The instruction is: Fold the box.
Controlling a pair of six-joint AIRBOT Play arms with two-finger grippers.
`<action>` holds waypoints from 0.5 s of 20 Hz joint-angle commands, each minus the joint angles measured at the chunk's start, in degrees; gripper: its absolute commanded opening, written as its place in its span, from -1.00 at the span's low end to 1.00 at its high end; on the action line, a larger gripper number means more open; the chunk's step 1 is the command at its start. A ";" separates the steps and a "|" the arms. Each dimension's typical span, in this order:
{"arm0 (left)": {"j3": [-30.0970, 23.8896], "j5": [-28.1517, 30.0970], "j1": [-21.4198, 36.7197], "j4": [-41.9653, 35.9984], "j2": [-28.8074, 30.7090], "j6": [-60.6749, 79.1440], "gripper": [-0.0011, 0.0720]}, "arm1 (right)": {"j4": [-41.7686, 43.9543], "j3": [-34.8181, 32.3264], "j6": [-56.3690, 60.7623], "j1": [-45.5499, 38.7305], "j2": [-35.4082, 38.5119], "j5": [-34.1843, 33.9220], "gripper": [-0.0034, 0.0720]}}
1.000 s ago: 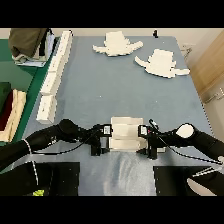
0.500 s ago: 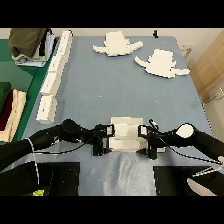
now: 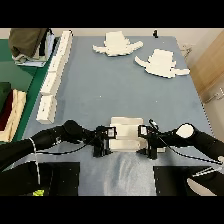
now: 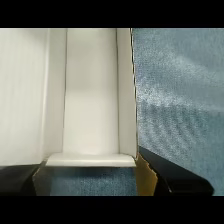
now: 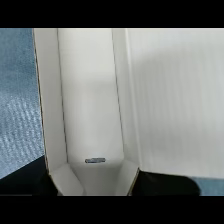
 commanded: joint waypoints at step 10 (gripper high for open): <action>0.04 2.27 -0.09 0.24 -0.09 -0.02 0.50 | 0.00 0.02 0.09 -0.02 0.04 0.02 0.43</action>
